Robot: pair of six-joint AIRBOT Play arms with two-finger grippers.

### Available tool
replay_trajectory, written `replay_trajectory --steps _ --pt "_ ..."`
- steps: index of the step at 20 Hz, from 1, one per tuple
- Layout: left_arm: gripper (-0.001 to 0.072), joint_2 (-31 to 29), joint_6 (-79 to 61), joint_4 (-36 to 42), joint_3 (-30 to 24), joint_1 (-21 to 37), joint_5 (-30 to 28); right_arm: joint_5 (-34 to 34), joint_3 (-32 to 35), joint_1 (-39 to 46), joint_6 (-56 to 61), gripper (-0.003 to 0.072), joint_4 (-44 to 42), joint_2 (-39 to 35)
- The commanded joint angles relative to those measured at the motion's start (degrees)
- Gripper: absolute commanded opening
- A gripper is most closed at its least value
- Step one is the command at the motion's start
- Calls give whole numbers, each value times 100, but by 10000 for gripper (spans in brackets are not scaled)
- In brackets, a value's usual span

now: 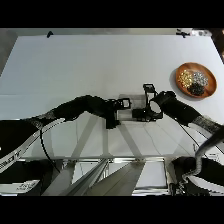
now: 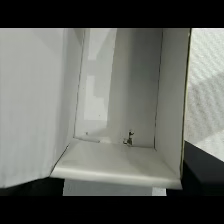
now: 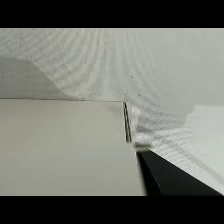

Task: Fold the box and place the chain.

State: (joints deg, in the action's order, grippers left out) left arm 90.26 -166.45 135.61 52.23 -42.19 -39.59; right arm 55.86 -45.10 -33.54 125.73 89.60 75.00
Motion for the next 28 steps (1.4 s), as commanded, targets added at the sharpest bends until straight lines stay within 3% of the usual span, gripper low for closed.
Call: replay_trajectory --steps 1,2,3,10,11,13,15,16,18,20,23,26,27,28 --pt "316 2 -2 -2 -2 -4 -2 -17 -13 -7 0 315 17 105" --pt "316 2 -2 -2 -2 -4 -2 7 -13 -9 -24 149 11 153" --pt "316 0 -2 -2 -2 -4 -2 9 -13 -9 -22 40 -7 181" --pt "316 2 -2 -2 -2 -4 -2 44 -15 -9 -201 16 -28 190" --pt "316 0 -2 -2 -2 -4 -2 -13 -15 -9 -332 63 -111 192" --pt "316 2 -2 -2 -2 -4 -2 -160 -15 -9 -343 325 -136 192" --pt "316 0 -2 -7 -2 -4 -2 -245 -15 -7 -343 356 -138 192" --pt "316 0 -2 -2 -2 -4 -4 -260 -13 -7 -343 326 -138 192" --pt "316 0 -2 -4 -2 -4 -2 -286 -13 -7 -343 119 -138 197" --pt "316 0 -2 -4 -2 -4 -2 -293 -13 -7 -341 13 -138 227" --pt "316 0 -2 -4 -2 -4 -2 -275 -13 -7 -345 12 -138 258" --pt "316 0 -2 -4 -2 -4 -2 -236 -15 -7 -573 17 -157 249" --pt "316 0 -2 -4 -2 -4 -2 -142 -15 -7 -651 128 -155 236" --pt "316 0 -2 -4 -2 -4 -2 -50 -15 -7 -702 315 -155 223"
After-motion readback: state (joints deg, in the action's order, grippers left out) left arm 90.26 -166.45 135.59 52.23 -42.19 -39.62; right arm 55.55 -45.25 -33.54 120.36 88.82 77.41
